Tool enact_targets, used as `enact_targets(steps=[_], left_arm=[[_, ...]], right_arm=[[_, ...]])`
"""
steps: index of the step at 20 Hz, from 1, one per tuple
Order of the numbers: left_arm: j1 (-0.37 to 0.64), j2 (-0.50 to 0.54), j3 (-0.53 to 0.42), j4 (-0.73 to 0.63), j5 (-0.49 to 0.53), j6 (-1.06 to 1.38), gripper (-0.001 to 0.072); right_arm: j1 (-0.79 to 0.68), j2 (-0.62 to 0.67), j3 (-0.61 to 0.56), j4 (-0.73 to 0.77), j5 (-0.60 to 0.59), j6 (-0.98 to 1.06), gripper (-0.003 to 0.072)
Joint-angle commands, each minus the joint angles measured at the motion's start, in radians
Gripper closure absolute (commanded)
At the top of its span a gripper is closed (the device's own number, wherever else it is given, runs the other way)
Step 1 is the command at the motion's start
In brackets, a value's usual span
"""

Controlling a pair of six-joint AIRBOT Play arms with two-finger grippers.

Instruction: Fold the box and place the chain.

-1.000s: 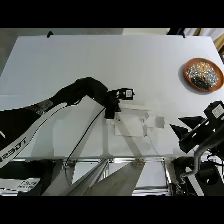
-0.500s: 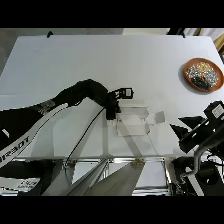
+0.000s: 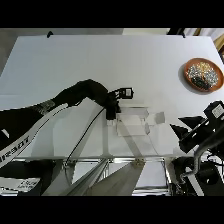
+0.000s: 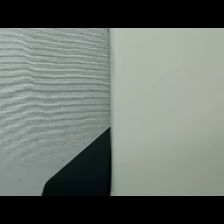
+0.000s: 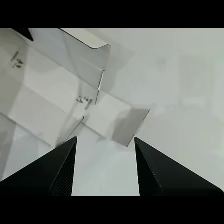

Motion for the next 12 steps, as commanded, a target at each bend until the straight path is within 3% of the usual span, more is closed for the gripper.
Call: enact_targets(steps=[1, 12], left_arm=[[0.001, -0.011, 0.0, -0.001, -0.036, 0.012, 0.0714], [0.001, -0.019, 0.0, 0.001, -0.047, 0.014, 0.0707]], right_arm=[[0.0, 0.001, 0.0, 0.0, -0.001, 0.0, 0.0292], [0.0, 0.001, 0.0, -0.003, -0.001, 0.0, 0.0292]])
